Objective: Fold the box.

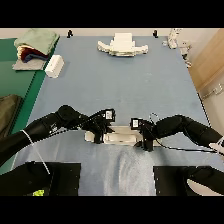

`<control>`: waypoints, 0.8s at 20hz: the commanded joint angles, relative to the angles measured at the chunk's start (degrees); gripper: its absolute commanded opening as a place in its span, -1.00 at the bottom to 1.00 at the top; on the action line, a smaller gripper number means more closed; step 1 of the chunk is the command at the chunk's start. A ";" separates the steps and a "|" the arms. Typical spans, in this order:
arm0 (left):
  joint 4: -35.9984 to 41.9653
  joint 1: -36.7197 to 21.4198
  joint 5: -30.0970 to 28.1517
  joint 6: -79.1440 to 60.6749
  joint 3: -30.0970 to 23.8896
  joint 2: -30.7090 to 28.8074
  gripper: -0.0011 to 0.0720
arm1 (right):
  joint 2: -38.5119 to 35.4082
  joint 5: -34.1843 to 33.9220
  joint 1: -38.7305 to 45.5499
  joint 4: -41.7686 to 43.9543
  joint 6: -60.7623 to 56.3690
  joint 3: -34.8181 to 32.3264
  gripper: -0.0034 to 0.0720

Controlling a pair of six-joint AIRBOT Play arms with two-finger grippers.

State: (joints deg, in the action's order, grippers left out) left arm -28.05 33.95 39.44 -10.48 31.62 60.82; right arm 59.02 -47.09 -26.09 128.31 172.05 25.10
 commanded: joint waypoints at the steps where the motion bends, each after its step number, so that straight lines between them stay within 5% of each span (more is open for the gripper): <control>1: -0.02 -0.02 0.02 -0.02 0.07 -0.04 -0.92 | -0.15 -0.11 0.02 0.09 0.04 0.07 0.57; 16: 1.49 0.00 -1.57 -0.15 0.09 -0.04 -0.92 | -0.13 -0.11 0.02 0.07 0.04 0.07 0.57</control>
